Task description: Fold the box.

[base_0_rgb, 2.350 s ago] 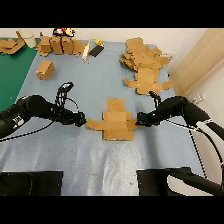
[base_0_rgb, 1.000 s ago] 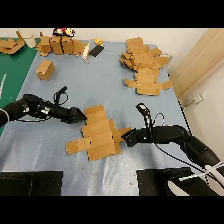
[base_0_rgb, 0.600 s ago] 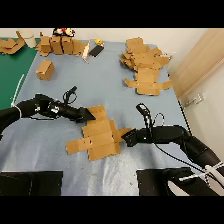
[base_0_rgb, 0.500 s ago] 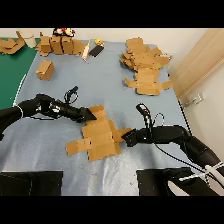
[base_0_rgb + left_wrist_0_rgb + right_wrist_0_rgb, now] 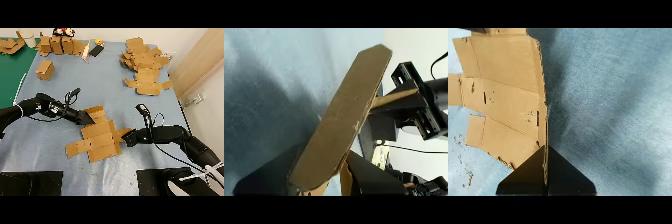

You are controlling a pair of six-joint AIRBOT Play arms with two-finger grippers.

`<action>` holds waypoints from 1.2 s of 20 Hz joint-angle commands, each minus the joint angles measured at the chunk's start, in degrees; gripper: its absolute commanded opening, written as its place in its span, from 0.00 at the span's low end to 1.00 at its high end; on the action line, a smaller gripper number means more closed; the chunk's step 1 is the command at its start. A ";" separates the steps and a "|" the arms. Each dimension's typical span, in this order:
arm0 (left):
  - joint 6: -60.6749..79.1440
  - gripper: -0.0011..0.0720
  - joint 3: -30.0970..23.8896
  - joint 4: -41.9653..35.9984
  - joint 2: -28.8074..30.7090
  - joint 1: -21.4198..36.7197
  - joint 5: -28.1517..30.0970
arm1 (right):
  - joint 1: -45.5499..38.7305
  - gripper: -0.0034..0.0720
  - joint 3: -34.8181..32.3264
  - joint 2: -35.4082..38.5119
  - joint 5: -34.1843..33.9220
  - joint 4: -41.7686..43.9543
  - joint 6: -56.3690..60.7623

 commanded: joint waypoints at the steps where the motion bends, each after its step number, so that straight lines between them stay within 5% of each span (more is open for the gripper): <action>1: 0.24 0.49 0.02 1.27 -0.02 0.11 -1.27 | 0.02 0.04 -0.02 0.02 0.11 0.00 0.02; 15: 0.35 0.49 1.27 0.17 -0.02 0.11 0.44 | 0.02 0.05 -0.02 0.02 0.13 -1.49 0.02; 17: 1.44 0.21 1.29 0.48 -0.02 0.11 -0.24 | 0.02 0.04 -0.02 0.02 0.15 -1.49 0.02; 20: 2.36 0.21 1.29 0.68 -0.02 0.11 -1.99 | 0.02 0.04 -0.02 0.02 0.33 -1.51 0.02; 21: 2.95 0.08 1.29 0.87 -0.02 0.11 -2.21 | 0.02 0.05 -0.02 0.02 0.39 -1.49 0.02; 24: 4.35 0.03 1.42 0.83 -0.02 0.11 -2.27 | 0.02 0.05 -0.02 0.02 0.39 -1.51 0.02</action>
